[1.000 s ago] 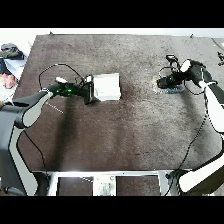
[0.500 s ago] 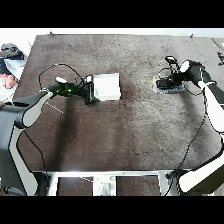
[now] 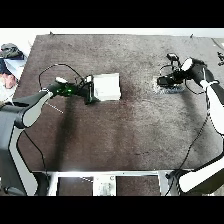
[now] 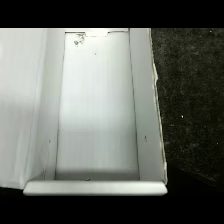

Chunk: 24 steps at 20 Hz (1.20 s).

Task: Fold the box and place the chain.

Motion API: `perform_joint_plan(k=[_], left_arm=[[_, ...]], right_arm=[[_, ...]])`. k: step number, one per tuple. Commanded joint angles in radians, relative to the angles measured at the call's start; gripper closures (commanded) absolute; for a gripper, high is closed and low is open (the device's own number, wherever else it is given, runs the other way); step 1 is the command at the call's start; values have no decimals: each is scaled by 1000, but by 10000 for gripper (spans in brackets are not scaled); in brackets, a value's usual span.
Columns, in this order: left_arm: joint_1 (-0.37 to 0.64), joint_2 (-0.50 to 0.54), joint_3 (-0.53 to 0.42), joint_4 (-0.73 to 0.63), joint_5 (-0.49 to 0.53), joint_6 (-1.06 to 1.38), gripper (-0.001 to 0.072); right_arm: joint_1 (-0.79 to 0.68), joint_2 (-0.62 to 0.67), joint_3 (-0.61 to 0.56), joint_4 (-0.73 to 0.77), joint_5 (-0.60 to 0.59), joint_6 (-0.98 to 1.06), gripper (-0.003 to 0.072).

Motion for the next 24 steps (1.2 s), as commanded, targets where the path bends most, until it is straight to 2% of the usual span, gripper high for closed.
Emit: perform_joint_plan(k=[1,5,8,13,16,20,24], left_arm=[[1,0,0,0,0,0,433],[1,0,0,0,0,0,433],[1,0,0,0,0,0,433],[1,0,0,0,0,0,433],[1,0,0,0,0,0,433],[1,0,0,0,0,0,433],[1,0,0,0,0,0,433]], right_arm=[[1,67,1,5,-10,0,703],[3,112,13,38,32,-8,704],[35,225,18,56,43,-31,704],[121,489,19,55,-102,-38,704],[194,591,19,60,-217,-64,705],[318,616,19,60,-315,-64,705],[449,584,18,59,-344,-83,704]])
